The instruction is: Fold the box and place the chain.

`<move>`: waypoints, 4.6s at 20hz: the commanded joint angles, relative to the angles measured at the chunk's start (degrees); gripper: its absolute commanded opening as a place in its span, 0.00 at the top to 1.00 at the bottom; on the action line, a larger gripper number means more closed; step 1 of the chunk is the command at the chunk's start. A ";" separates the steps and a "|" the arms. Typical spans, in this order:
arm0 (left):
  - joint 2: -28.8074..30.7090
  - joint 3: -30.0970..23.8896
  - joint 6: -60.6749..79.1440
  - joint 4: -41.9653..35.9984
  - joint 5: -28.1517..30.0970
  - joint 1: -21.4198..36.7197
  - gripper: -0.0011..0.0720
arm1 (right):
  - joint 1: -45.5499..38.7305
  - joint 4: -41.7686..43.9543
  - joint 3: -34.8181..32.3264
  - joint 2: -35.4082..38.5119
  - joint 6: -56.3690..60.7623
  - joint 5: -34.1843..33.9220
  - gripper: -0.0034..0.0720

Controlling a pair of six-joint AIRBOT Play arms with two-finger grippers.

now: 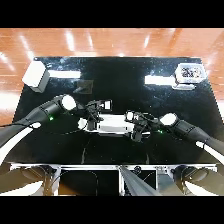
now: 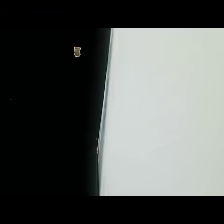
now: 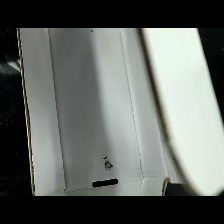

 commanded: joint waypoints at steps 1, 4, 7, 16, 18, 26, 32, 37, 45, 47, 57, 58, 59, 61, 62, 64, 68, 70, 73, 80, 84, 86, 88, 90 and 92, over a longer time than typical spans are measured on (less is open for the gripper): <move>-0.02 0.04 0.00 0.00 -0.11 0.02 0.96 | 0.09 -0.13 0.04 -0.02 0.17 -0.17 0.00; -0.02 0.04 0.00 0.00 -0.11 0.02 0.96 | 0.09 -0.13 0.04 -0.02 0.17 -0.17 0.00; -0.02 0.04 0.00 0.00 -0.09 0.02 0.96 | 0.09 -0.11 0.04 -0.02 0.20 -0.20 0.00; -0.02 0.04 0.00 0.00 -0.11 0.02 0.96 | 0.09 -0.11 0.07 -0.02 0.11 -0.20 0.00; -0.02 0.04 0.00 0.00 -0.11 0.02 0.96 | 0.09 -0.07 0.07 -0.02 -0.26 -0.11 0.00; -0.02 0.04 0.00 0.00 -1.33 0.02 0.96 | -0.09 2.01 0.48 -0.39 -6.29 1.60 0.00; -0.02 0.04 0.00 0.00 -1.27 0.02 0.96 | -0.04 1.88 0.74 -0.66 -6.29 1.53 0.00; -0.02 0.04 0.00 0.00 -1.11 0.02 0.96 | 0.72 1.36 0.76 -0.76 -5.88 0.70 0.00; -0.02 0.04 0.00 0.00 -1.11 0.02 0.96 | 1.22 0.59 0.74 -0.81 -4.98 -0.31 0.00; -0.02 0.04 0.00 0.00 -1.11 0.02 0.96 | 1.22 0.59 0.76 -0.81 -4.98 -0.31 0.04; -0.02 0.04 0.00 0.00 -1.14 0.02 0.96 | 1.22 0.59 0.74 -0.81 -4.98 -0.28 0.29; -0.02 0.04 0.00 0.00 -1.14 0.02 0.96 | 1.22 0.59 0.74 -0.81 -4.98 -0.28 0.29; -0.02 0.04 0.00 0.00 -1.14 0.02 0.96 | 1.22 0.59 0.76 -0.81 -4.98 -0.28 0.29; -0.02 0.04 -0.02 0.00 -1.14 0.02 0.96 | 1.22 0.59 0.74 -0.81 -4.98 -0.26 0.24; -0.02 0.04 -0.02 0.00 -1.14 0.02 0.96 | 1.22 0.59 0.74 -0.81 -4.98 -0.26 0.12; -0.02 0.04 -0.02 0.00 -1.14 0.02 0.96 | 1.22 0.59 0.74 -0.81 -4.98 -0.28 0.13; -0.02 0.04 -0.02 -0.04 -1.14 0.02 0.96 | 1.22 0.59 0.74 -0.81 -4.98 -0.26 0.13; -0.02 0.04 -0.02 -0.26 -1.14 0.02 0.96 | 1.22 0.61 0.74 -0.81 -4.98 -0.28 0.13; 0.00 0.04 -0.04 -0.28 -1.16 0.02 0.95 | 1.22 0.61 0.74 -0.81 -4.98 -0.28 0.13; 1.33 0.07 -4.55 -0.20 -0.85 0.04 0.21 | 1.22 0.61 0.74 -0.81 -4.98 -0.31 0.13; 5.33 0.07 -7.96 0.74 -1.68 1.73 0.21 | 1.22 0.61 0.74 -0.81 -4.98 -0.31 0.13; 7.39 0.04 -12.48 3.74 -4.85 4.00 0.21 | 1.22 0.68 0.74 -0.81 -4.96 -0.31 0.13; 9.09 0.04 -17.18 6.16 -9.84 6.99 0.22 | 1.22 0.68 0.74 -0.81 -4.96 -0.31 0.13; 9.94 0.07 -21.62 5.90 -15.30 9.94 0.23 | 1.22 0.70 0.74 -0.81 -4.98 -0.31 0.13; 10.01 0.04 -26.01 5.75 -20.87 12.02 0.32 | 1.22 0.70 0.74 -0.81 -4.98 -0.31 0.13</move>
